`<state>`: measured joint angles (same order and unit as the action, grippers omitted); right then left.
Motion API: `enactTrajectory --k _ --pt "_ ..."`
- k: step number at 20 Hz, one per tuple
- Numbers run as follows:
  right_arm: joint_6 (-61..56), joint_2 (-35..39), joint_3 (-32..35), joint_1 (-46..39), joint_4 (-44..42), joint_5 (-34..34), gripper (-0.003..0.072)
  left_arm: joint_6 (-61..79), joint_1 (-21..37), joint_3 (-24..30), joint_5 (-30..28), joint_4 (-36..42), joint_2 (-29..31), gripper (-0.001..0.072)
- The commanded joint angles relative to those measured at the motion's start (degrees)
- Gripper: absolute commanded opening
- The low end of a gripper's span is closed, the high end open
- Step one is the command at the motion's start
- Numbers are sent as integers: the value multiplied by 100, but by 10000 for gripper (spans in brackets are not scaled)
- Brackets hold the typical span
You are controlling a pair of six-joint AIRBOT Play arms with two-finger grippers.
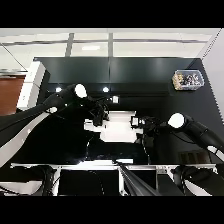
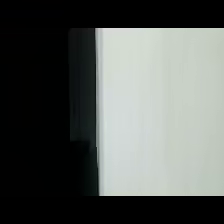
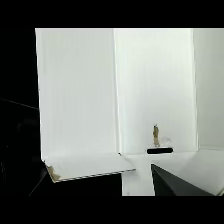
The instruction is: Fold the box and place the chain.
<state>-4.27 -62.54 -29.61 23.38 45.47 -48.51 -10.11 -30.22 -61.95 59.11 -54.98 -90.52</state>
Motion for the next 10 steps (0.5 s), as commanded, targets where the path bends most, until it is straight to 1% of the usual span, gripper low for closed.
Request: enactTrajectory --k 1,3,7,10 --pt "4 -11 -2 7 -601 17 706 -48 0 -7 -13 0 -4 30" --pt "-39 2 -4 -72 -713 212 705 -50 0 -7 -9 -2 -4 30" --pt "-37 269 -44 -411 -730 50 705 -61 0 -7 -13 -2 -4 30" --pt "190 442 -46 -595 -695 103 706 -61 0 -7 -11 -2 -4 30"
